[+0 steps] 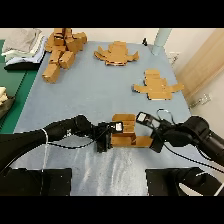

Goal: Fold the box.

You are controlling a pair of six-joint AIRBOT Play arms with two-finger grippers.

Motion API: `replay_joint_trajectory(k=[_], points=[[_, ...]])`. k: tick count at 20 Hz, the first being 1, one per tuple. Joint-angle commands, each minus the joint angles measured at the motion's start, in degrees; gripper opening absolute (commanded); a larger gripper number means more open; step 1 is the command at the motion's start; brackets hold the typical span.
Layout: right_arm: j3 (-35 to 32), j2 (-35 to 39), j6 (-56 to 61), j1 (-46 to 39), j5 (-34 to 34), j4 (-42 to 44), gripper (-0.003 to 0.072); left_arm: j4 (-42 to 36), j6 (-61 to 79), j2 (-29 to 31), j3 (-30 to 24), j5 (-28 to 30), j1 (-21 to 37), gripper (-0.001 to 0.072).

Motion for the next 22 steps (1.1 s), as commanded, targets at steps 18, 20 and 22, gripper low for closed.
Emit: replay_joint_trajectory(k=[18, 20, 22], points=[[-2.86, -8.33, 19.41, -19.58, 2.14, 24.24, 0.0005, 0.04, 0.04, 0.00, 0.04, -0.02, 0.04, 0.0522], [-3.54, -9.27, 16.79, -19.58, 2.93, 27.80, 0.0005, 0.04, 0.04, 0.00, 0.04, -0.02, 0.04, 0.0522], [-4.63, -11.17, 13.73, -19.58, 5.01, 33.00, 0.0005, 0.04, 0.04, 0.00, 0.04, 0.00, 0.04, 0.0522]])
